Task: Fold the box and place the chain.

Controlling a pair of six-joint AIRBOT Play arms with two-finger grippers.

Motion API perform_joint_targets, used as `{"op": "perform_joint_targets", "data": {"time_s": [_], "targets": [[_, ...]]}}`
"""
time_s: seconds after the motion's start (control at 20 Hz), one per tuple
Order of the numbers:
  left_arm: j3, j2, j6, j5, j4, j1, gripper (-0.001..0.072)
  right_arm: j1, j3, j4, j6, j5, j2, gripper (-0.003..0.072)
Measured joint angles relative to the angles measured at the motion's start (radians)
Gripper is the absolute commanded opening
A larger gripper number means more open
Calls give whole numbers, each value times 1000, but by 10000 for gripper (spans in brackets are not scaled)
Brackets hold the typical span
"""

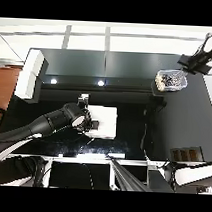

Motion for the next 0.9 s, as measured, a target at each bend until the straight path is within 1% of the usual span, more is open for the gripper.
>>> {"op": "perform_joint_targets", "data": {"time_s": [0.1, 0.25, 0.45, 0.65, 0.8, 0.9], "targets": [[0, 0, 0, 0, 0, 0, 29, -7, 32, 19, -41, -1, 46, 24], [0, 0, 0, 0, 0, 0, 29, -13, 113, 86, -128, 19, 118, 24], [0, 0, 0, 0, 0, 0, 29, -16, 196, 232, -293, 71, 241, 24], [0, 0, 2, 0, 0, 0, 29, -13, 224, 418, -424, 158, 371, 24], [0, 0, 14, 0, 0, 0, 29, 25, 227, 497, -475, 231, 452, 24], [0, 0, 21, 0, 1, 0, 29, 77, 214, 525, -507, 286, 493, 24]]}}
